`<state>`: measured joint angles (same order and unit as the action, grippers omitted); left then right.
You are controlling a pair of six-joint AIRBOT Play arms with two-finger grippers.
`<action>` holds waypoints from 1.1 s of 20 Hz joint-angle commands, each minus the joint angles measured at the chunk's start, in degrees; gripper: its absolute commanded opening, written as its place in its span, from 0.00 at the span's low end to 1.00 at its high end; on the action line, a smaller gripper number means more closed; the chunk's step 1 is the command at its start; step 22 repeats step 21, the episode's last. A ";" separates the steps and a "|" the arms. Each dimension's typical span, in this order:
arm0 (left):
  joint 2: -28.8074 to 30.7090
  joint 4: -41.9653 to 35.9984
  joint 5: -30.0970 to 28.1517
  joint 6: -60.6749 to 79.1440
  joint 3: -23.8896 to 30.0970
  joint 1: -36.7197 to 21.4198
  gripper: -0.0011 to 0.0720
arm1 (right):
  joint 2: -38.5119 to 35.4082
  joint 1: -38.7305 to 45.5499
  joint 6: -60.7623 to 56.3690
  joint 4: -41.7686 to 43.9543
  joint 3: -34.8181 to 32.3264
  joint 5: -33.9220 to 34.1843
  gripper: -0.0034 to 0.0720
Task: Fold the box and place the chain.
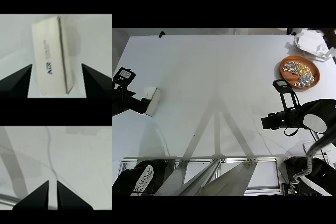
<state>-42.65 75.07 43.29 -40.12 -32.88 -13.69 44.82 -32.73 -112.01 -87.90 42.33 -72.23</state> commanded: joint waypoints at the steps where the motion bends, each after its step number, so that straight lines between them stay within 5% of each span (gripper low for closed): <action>1: 2.80 -4.98 4.28 -0.02 -0.04 6.45 0.75 | 0.04 -0.04 -0.02 0.09 -0.02 0.00 0.20; 4: 1.62 -8.92 12.24 -0.02 -0.02 10.36 0.07 | 0.04 -0.07 -0.02 0.09 -0.02 0.00 0.20; 5: 0.98 -10.16 14.34 -0.20 0.00 11.30 0.02 | 0.04 -0.04 -0.02 0.09 -0.02 0.00 0.20; 15: -6.91 -12.68 19.12 -5.35 0.00 12.48 0.03 | 0.04 -0.04 0.00 0.09 0.00 0.00 0.20; 18: -7.93 -12.72 19.08 -5.33 0.00 12.48 0.32 | 0.04 -0.04 0.00 0.09 0.00 0.00 0.20; 22: -8.41 -12.70 19.08 -5.31 0.00 12.48 0.34 | 0.04 -0.04 0.00 0.09 -0.02 0.00 0.20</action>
